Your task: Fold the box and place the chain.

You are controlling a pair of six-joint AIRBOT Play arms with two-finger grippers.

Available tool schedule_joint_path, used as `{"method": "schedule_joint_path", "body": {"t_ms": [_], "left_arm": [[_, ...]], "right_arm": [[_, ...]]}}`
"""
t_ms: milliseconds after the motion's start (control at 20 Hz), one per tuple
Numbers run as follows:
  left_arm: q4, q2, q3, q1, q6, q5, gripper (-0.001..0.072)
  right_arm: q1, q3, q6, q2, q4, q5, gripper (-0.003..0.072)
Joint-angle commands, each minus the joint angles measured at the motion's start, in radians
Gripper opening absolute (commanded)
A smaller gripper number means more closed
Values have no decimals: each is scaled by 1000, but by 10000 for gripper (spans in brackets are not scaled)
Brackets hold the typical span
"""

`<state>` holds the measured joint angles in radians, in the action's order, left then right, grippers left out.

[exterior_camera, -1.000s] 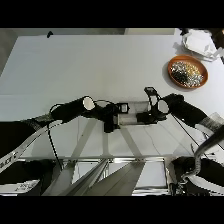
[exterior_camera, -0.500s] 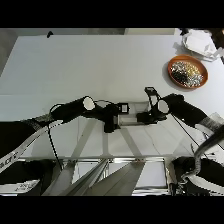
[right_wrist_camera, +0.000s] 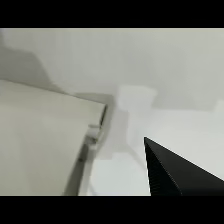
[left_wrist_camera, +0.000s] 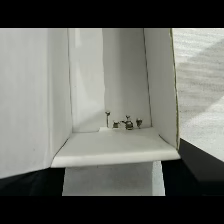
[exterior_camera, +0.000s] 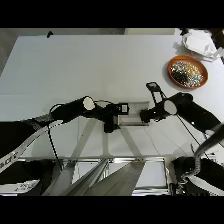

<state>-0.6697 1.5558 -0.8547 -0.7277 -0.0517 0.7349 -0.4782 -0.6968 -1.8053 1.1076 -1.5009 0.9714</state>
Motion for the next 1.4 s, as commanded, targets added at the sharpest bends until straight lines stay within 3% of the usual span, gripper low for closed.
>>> {"method": "schedule_joint_path", "body": {"t_ms": [0,150,250,350,500,750,1000,1350], "left_arm": [[0,-1,0,1,0,2,344],[1,-1,0,1,0,2,344],[2,-1,0,1,0,3,344],[2,-1,0,1,0,2,344],[3,-1,0,1,0,2,344],[3,-1,0,1,0,2,344],[3,-1,0,1,0,2,344],[3,-1,0,1,0,3,344]], "right_arm": [[37,-7,47,-134,-58,24,536],[187,-76,167,-217,-59,42,531],[353,-146,241,-209,-59,-10,507],[510,-204,309,-171,-58,-110,382],[678,-281,358,-30,-28,-179,384],[719,-472,404,310,-13,-249,381],[719,-757,403,623,125,-135,381],[714,-798,421,691,126,-88,378]]}}
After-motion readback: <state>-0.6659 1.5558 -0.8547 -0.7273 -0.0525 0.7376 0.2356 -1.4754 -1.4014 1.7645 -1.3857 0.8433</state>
